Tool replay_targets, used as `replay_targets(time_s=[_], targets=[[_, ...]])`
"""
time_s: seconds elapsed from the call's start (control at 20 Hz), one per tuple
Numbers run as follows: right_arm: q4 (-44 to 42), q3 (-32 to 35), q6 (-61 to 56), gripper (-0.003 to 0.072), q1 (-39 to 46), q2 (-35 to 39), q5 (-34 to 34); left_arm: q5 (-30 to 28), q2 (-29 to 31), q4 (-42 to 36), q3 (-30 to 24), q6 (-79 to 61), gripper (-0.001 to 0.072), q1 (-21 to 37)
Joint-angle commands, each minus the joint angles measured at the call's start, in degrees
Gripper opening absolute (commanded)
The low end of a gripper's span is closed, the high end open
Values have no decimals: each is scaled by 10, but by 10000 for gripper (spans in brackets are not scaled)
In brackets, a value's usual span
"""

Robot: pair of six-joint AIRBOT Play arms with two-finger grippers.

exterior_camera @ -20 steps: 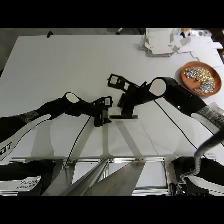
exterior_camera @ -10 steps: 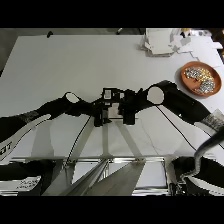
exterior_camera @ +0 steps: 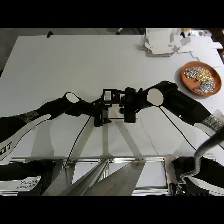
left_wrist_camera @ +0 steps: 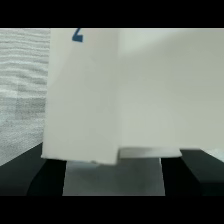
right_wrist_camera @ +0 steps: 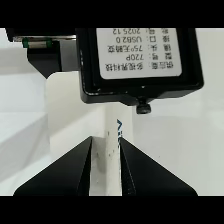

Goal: Fold the box and place the chain.

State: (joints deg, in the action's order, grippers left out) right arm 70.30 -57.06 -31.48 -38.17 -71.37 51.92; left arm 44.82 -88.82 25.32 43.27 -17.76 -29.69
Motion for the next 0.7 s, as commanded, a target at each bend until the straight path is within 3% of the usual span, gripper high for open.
replay_targets(time_s=[0.0, 0.2, 0.4, 0.65], targets=[[-3, 6, 5, 198, 0, 0, -1, 0, 0, 0, 0, 0, 272, 0], [-3, 15, 5, 195, 0, 0, -2, 0, 0, 0, 0, 0, 272, 0], [0, 15, 4, 96, 0, 0, -34, 0, 0, 0, 0, 0, 272, 0], [-2, 22, 3, 94, 0, 0, -40, 0, 0, 0, 0, 0, 272, 0]])
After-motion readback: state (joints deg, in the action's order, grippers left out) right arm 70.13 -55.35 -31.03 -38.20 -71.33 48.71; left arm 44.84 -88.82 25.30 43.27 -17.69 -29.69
